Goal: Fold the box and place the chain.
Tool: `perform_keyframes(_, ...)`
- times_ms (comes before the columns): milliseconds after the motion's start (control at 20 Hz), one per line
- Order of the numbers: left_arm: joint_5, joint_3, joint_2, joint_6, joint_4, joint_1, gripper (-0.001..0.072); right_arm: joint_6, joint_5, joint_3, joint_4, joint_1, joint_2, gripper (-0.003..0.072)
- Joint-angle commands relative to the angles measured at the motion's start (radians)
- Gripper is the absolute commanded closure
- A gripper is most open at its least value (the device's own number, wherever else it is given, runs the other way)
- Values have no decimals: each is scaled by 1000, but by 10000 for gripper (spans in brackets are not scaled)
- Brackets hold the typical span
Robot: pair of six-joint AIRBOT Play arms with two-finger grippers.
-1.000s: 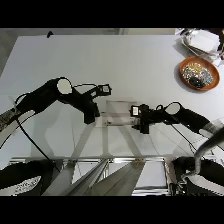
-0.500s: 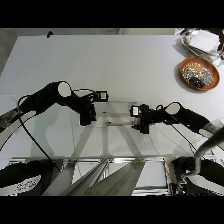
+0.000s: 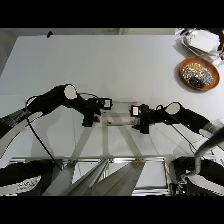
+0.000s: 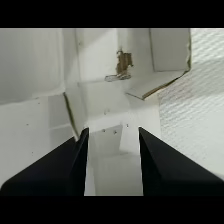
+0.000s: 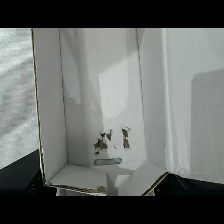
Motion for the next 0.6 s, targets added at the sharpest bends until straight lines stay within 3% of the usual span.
perform_keyframes(0,15,-1,-4,50,-7,-13,366,0,0,0,0,0,0,388)
perform_keyframes(150,14,-1,-4,50,-13,-13,382,0,0,0,0,0,0,388)
perform_keyframes(250,12,-1,-4,51,-40,-15,451,0,0,0,0,0,0,388)
perform_keyframes(550,48,-1,-4,73,-98,-42,464,0,0,0,0,0,0,388)
